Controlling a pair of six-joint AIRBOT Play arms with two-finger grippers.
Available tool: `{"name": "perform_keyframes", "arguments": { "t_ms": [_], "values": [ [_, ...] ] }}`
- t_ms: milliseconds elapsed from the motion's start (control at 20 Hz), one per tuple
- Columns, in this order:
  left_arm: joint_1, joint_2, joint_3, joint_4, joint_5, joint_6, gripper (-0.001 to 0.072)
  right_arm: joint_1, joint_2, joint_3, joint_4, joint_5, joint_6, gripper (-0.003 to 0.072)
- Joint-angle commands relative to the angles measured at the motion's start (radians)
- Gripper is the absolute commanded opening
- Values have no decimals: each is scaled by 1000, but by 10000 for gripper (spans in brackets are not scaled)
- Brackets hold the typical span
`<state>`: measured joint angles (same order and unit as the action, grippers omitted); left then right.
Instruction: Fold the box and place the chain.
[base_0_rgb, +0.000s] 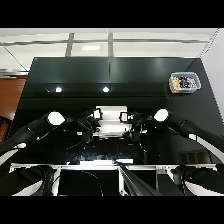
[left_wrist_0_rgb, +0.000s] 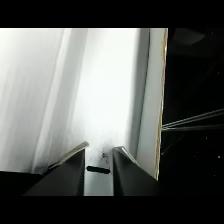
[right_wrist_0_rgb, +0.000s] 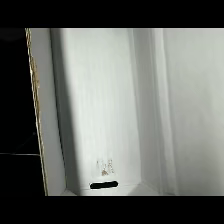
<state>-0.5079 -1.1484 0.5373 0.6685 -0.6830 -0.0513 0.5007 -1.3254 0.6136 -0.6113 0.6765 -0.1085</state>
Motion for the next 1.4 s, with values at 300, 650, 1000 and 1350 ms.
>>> {"name": "perform_keyframes", "arguments": {
  "t_ms": [300,650,1000,1350],
  "values": [
    [3,-1,2,-44,-6,0,234,0,0,0,0,0,0,234],
    [176,112,129,389,-285,-544,25,0,0,0,0,0,0,234],
    [620,177,110,455,-404,-1169,26,0,0,0,0,0,0,234],
    [631,-40,-24,177,-557,-1175,25,0,0,0,0,4,0,234]
  ]
}}
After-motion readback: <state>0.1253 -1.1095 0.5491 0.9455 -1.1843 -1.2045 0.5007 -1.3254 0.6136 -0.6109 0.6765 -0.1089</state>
